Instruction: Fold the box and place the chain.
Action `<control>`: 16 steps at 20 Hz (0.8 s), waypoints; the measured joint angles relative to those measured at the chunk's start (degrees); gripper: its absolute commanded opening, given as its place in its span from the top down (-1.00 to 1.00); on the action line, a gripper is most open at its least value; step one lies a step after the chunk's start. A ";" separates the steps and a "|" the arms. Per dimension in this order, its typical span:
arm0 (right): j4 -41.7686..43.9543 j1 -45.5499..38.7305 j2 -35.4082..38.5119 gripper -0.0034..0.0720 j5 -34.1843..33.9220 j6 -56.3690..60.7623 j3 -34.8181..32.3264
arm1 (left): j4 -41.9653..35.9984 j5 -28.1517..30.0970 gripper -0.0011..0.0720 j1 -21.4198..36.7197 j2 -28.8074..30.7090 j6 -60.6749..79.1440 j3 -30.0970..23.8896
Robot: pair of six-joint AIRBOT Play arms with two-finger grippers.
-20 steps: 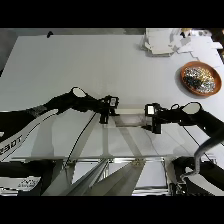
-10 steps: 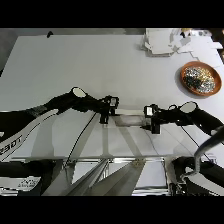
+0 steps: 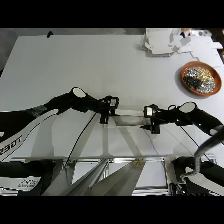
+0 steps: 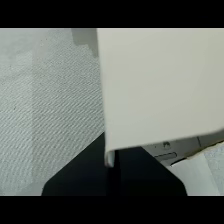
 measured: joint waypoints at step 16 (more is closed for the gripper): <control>2.54 -2.16 -0.07 -0.31 0.59 -0.15 -0.04 | 0.00 0.02 0.94 0.00 -0.02 -0.07 0.00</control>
